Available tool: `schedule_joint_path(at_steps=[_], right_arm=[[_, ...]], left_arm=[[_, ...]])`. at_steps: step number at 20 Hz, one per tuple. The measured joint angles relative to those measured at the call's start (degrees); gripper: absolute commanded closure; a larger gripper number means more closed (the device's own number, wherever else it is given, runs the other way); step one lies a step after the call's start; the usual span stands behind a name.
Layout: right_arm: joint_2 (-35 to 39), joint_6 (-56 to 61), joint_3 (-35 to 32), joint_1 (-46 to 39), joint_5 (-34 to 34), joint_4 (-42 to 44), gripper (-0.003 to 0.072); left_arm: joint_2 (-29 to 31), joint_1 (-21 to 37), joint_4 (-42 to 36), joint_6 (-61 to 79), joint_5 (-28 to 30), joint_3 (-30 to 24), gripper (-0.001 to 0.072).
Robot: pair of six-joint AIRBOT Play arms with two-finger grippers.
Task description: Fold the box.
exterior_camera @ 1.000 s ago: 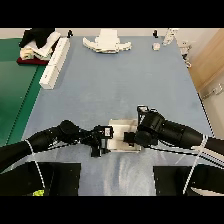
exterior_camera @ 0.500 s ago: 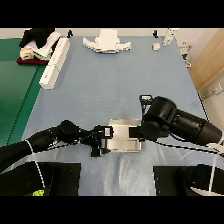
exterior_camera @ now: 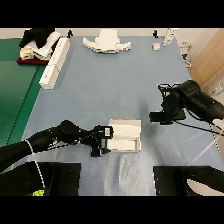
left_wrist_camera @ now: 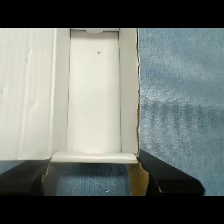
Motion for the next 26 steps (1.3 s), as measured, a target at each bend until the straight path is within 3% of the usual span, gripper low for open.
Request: schedule_joint_path(at_steps=[4, 7, 10, 15, 18, 21, 26], right_arm=[[-6.3, -20.9, 0.6, -10.4, 8.2, 22.7, 0.0685], [-11.0, -34.3, 1.6, -12.6, 6.6, 35.8, 0.0685], [-12.7, -44.3, 1.9, -11.6, 2.7, 42.5, 0.0685], [-9.4, -56.3, 0.9, -5.9, -2.1, 46.0, 0.0684], [-5.1, -59.2, -1.6, -1.3, -0.9, 45.9, 0.0685], [-0.5, -61.4, -5.7, 3.7, 3.9, 45.5, 0.0685], [8.1, -63.7, -13.8, 13.4, 19.2, 42.2, 0.0684]], left_arm=[[0.0, 0.0, 0.0, 0.0, 0.0, 0.0, 0.0182], [0.0, 0.0, 0.0, 0.0, 0.0, 0.0, 0.0182], [0.0, 0.0, 0.0, 0.0, 0.0, 0.0, 0.0182], [0.0, 0.0, 0.0, 0.0, 0.0, 0.0, 0.0182], [0.0, 0.0, 0.0, 0.0, 0.0, 0.0, 0.0182], [0.0, 0.0, 0.0, 0.0, 0.0, 0.0, 0.0182], [0.0, 0.0, 0.0, 0.0, 0.0, 0.0, 0.0182]])
